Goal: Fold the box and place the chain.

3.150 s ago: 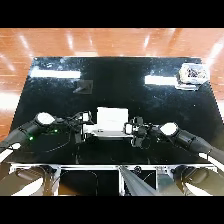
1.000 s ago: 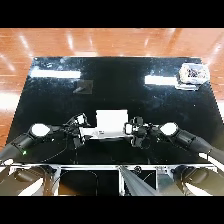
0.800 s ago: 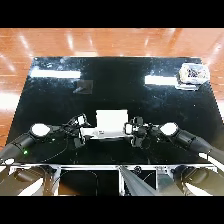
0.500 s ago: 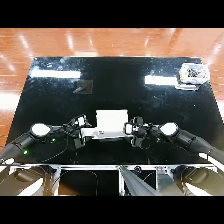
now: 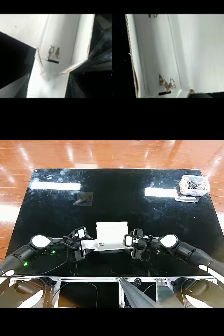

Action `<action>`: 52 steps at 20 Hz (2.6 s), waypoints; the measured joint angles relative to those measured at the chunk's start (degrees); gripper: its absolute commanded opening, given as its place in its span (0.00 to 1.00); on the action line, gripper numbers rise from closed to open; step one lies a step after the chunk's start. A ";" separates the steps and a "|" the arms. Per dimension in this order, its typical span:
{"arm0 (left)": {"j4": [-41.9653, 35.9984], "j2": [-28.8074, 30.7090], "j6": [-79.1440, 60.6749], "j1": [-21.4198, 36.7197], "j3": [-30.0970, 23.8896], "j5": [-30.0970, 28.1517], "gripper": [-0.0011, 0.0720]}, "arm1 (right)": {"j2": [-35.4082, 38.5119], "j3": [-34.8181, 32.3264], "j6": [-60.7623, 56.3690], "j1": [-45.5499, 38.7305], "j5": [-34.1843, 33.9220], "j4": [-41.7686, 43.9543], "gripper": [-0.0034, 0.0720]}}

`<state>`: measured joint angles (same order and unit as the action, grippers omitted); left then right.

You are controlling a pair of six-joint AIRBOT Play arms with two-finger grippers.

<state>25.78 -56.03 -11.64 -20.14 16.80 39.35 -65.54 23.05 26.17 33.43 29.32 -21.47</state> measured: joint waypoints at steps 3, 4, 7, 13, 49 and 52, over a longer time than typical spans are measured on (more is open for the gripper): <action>0.02 -0.11 0.48 0.00 0.31 0.09 0.81 | 0.00 0.00 0.00 0.00 0.00 0.00 0.87; 0.00 -0.28 0.72 0.00 0.31 0.20 0.81 | 0.00 0.00 0.00 0.00 0.00 0.00 0.87; 0.11 -1.25 1.29 -0.02 0.85 0.96 0.77 | 0.00 -0.02 0.00 0.00 0.00 0.00 0.87; 0.46 -4.48 1.86 -0.04 3.28 2.95 0.77 | 0.00 -0.02 0.00 0.00 0.00 0.00 0.87; 2.34 -5.62 5.60 -3.63 4.31 0.20 0.34 | 0.00 -0.02 0.02 0.00 0.00 0.02 0.87; 1.40 -5.62 5.60 -3.87 4.42 -0.22 0.35 | 0.00 0.00 0.00 0.00 -0.02 0.02 0.87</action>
<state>27.18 -61.65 -6.04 -24.01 21.21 39.13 -65.54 23.05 26.17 33.43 29.30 -21.45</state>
